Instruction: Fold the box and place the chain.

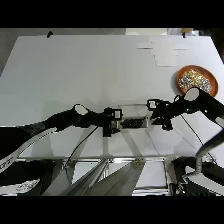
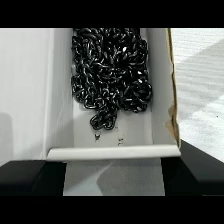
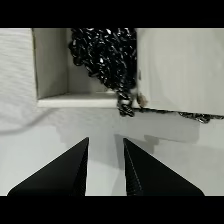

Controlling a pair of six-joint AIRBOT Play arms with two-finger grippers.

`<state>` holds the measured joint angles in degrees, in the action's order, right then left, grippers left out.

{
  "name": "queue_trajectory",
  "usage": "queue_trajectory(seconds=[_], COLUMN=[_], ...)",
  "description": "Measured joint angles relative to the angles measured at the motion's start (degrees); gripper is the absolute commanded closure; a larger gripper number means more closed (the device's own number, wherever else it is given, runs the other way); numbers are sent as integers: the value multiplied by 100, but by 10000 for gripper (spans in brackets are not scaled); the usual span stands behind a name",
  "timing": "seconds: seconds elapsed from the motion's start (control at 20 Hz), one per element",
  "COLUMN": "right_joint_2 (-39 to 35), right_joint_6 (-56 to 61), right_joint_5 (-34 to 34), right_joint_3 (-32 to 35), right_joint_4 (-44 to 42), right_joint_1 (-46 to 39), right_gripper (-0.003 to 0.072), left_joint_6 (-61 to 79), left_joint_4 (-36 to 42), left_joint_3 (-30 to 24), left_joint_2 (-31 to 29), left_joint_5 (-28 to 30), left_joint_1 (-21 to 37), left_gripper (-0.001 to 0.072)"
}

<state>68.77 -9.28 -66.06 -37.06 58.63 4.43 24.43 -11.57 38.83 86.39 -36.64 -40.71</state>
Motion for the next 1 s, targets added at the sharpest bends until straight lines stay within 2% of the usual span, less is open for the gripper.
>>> queue_trajectory(seconds=[0.35, 0.4, 0.45, 0.5, 0.55, 0.8, 1.0], right_joint_2=[-262, -271, -278, -282, -284, -308, -581], right_joint_6=[-496, -529, -533, -542, -557, -404, 328], right_joint_5=[208, 212, 214, 232, 232, 170, 212], right_joint_3=[94, 96, 98, 98, 98, 98, 98], right_joint_4=[-743, -776, -807, -833, -850, -671, 245], right_joint_1=[-2, -2, -2, -2, -2, -2, -2], right_gripper=[475, 530, 532, 565, 665, 665, 665], left_joint_6=[0, 0, -2, -4, -11, 4, 4], left_joint_4=[0, 0, 2, 2, 4, 0, 0], left_joint_3=[0, 0, 0, 0, 0, 0, 0], left_joint_2=[0, 0, 0, 0, 0, 0, 0], left_joint_5=[-2, -2, 0, 4, 9, 7, -7], left_joint_1=[0, 0, 0, 0, 0, 0, -2], left_gripper=[502, 502, 502, 502, 502, 502, 502])
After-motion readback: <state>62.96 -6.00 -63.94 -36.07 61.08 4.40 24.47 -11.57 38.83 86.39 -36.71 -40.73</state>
